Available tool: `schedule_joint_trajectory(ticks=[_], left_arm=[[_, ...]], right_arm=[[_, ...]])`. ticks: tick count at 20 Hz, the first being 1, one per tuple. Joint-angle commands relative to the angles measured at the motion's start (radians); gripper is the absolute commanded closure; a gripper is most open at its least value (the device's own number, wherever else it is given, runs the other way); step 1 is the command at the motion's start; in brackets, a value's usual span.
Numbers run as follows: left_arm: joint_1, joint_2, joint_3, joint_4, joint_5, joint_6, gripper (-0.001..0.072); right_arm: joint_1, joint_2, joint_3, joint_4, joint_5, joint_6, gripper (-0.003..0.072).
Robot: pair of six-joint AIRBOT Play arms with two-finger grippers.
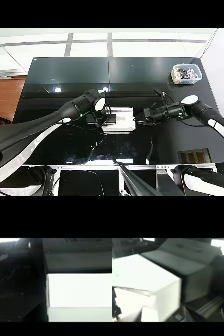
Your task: Fold the box and place the chain.
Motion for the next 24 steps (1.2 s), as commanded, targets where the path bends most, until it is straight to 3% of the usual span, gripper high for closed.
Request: schedule_joint_trajectory(ticks=[1, 2, 3, 4, 11, 17, 24], left_arm=[[0.001, 0.0, 0.001, 0.0, 0.002, 0.0, 0.0682], [0.001, 0.0, 0.001, 0.0, 0.002, 0.0, 0.0682], [0.001, 0.0, 0.001, 0.0, 0.002, 0.0, 0.0683], [0.001, 0.0, 0.001, -0.001, 0.001, 0.0, 0.0682], [0.001, 0.0, 0.001, -0.004, 0.002, 0.0, 0.0682], [0.001, 0.0, 0.001, -0.004, 0.002, 0.0, 0.0682], [0.001, 0.0, 0.001, -0.004, 0.002, 0.0, 0.0683]], right_arm=[[0.066, -0.003, 0.069, -0.026, 0.032, 0.046, 0.0287], [0.087, -0.003, 0.09, -0.063, 0.023, 0.077, 0.0316], [0.108, -0.003, 0.111, -0.117, 0.009, 0.124, 0.0414], [0.13, -0.003, 0.133, -0.183, -0.001, 0.176, 0.0452], [0.262, -0.003, 0.204, -0.441, -0.053, 0.46, 0.0452], [0.401, -0.006, 0.227, -0.623, -0.171, 0.67, 0.0452], [0.581, -0.082, 0.324, -0.958, -0.108, 1.07, 0.0452]])
